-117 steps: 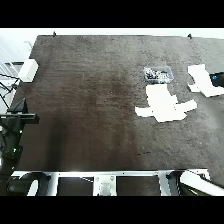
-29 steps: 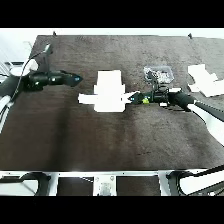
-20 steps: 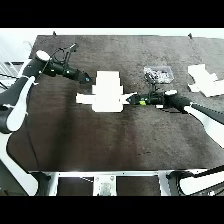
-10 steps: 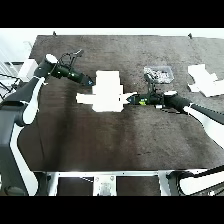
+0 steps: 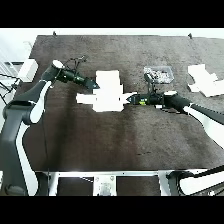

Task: Fold the box and place the chain.

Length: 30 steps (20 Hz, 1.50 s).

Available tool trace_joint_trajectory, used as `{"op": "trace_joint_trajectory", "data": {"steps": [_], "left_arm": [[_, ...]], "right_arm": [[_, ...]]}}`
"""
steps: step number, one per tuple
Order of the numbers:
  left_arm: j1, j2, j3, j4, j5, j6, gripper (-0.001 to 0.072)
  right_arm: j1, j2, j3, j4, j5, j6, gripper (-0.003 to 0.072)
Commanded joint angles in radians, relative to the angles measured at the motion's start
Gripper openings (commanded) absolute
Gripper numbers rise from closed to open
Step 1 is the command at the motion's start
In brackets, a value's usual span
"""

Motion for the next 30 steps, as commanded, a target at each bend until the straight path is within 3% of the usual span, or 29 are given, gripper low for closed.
{"op": "trace_joint_trajectory", "data": {"steps": [1,5,6,8,9,13,14,16,18,19,20,21,22,23,25,27,30], "left_arm": [[-0.003,-0.010,0.001,-0.031,0.016,0.014,0.0581],[-0.003,-0.023,0.001,-0.086,0.005,0.038,0.0533],[-0.003,-0.024,0.001,-0.086,0.004,0.039,0.0476],[-0.003,-0.025,0.001,-0.087,-0.004,0.048,0.0468],[-0.003,-0.025,0.001,-0.087,-0.010,0.049,0.0354],[-0.003,-0.026,0.001,-0.086,-0.037,0.068,0.0350],[-0.003,-0.026,0.001,-0.086,-0.037,0.073,0.0248],[-0.003,-0.026,0.001,-0.086,-0.032,0.074,0.0214],[-0.003,-0.026,0.001,-0.086,-0.035,0.083,0.0109],[-0.003,-0.026,0.001,-0.086,-0.041,0.103,0.0107],[-0.003,-0.026,0.001,-0.086,-0.053,0.140,0.0019],[-0.003,-0.026,0.001,-0.087,-0.064,0.178,0.0019],[-0.003,-0.026,0.001,-0.087,-0.075,0.238,0.0019],[-0.003,-0.026,0.001,-0.089,-0.090,0.297,0.0018],[-0.003,-0.024,0.001,-0.107,-0.129,0.444,0.0015],[0.000,-0.019,0.001,-0.173,-0.155,0.560,0.0012],[0.000,0.012,-0.019,-0.197,-0.155,0.666,0.0012]], "right_arm": [[0.003,-0.001,-0.001,0.000,0.000,-0.002,0.0006],[0.003,-0.001,-0.001,-0.001,0.000,-0.002,0.0006],[0.003,-0.001,-0.001,0.000,0.000,-0.008,0.0006],[0.003,-0.001,-0.001,0.000,0.000,-0.014,0.0007],[0.003,-0.001,-0.001,0.000,0.000,-0.021,0.0007],[0.003,-0.001,-0.001,-0.001,0.000,-0.025,0.0006],[0.003,-0.001,-0.001,-0.001,0.000,-0.025,0.0007],[0.003,-0.001,-0.001,-0.003,0.000,-0.025,0.0006],[0.003,-0.001,-0.001,-0.003,0.000,-0.025,0.0007],[0.003,-0.001,-0.001,-0.003,0.000,-0.025,0.0007],[0.003,-0.001,-0.001,-0.003,0.000,-0.026,0.0008],[0.002,-0.001,0.000,-0.003,0.000,-0.028,0.0079],[-0.006,-0.001,0.000,0.000,0.002,-0.027,0.0257],[-0.016,0.003,0.002,0.002,0.016,-0.027,0.0334],[-0.050,0.029,0.002,0.000,0.023,-0.028,0.0360],[-0.113,0.058,0.005,0.001,0.011,-0.028,0.0432],[-0.219,0.066,0.017,0.081,0.014,-0.028,0.0433]]}}
